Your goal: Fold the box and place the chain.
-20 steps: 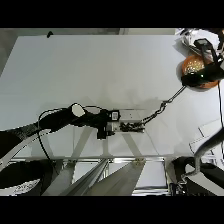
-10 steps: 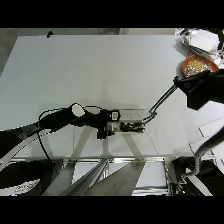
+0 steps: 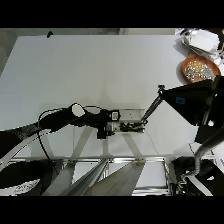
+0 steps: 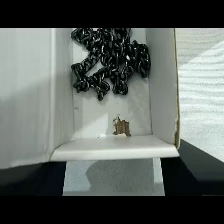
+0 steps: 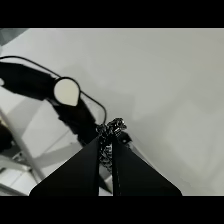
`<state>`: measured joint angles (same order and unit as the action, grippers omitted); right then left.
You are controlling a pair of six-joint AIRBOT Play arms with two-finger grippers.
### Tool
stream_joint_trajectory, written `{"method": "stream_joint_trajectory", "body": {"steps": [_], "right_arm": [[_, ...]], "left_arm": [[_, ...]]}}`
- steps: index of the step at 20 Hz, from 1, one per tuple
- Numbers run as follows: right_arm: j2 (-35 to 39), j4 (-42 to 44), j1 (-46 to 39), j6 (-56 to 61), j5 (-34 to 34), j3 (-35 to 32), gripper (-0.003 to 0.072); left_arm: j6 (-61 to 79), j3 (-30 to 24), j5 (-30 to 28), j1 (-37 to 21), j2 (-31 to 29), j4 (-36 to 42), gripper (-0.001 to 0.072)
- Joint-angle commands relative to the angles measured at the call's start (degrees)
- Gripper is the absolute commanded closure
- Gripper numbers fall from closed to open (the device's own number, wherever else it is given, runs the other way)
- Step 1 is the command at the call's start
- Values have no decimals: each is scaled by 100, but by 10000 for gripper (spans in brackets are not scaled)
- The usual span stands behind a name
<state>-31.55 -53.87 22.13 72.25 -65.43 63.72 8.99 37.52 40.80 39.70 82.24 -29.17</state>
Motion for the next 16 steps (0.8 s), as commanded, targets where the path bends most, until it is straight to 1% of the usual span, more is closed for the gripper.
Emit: {"method": "stream_joint_trajectory", "body": {"steps": [1,4,6,8,12,14,16], "right_arm": [[-323,37,262,-79,63,-151,677],[-831,-509,632,-74,120,-551,677],[-1180,-820,813,-52,363,-962,677],[-1537,-817,916,-55,780,-1440,676],[-2201,-765,1176,-57,1329,-2218,676],[-2557,-758,1329,-55,1637,-2465,676],[-2955,-758,1478,-55,1829,-2577,675]], "left_arm": [[0,0,-2,2,2,-2,397],[0,0,0,2,2,-2,397],[0,-2,0,2,2,-2,397],[0,0,-2,2,2,-2,397],[0,0,-2,2,2,-2,397],[0,-2,0,2,2,-2,397],[0,0,-2,2,2,-2,397]]}}
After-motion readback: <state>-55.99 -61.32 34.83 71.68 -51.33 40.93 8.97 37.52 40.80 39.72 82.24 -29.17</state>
